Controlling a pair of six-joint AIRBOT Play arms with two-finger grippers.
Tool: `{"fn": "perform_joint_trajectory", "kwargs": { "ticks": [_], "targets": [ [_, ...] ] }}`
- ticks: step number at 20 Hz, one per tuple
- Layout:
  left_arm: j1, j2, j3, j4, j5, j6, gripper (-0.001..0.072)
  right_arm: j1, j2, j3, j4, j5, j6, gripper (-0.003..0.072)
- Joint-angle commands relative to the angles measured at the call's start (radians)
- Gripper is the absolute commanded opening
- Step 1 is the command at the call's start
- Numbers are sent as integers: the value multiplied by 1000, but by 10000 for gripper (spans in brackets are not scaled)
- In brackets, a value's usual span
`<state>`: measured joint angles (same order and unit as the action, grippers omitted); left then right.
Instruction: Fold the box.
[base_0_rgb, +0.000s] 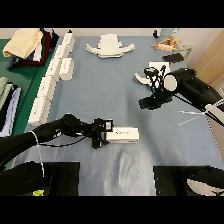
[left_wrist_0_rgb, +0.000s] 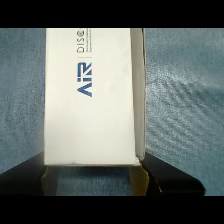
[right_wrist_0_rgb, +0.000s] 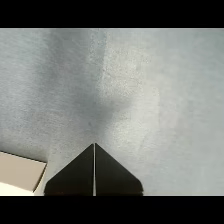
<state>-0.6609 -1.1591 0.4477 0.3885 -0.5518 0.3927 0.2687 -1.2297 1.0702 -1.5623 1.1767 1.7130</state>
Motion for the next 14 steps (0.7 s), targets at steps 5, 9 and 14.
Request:
{"fn": "perform_joint_trajectory", "kwargs": {
  "ticks": [5,9,14],
  "targets": [
    [2,0,3,-14,8,-66,525,-1,-3,3,3,14,25,5],
    [7,64,6,-6,149,-258,525,-1,-3,3,3,14,25,5],
    [200,208,6,54,175,-506,525,-1,-3,3,3,14,25,5]
  ]
}}
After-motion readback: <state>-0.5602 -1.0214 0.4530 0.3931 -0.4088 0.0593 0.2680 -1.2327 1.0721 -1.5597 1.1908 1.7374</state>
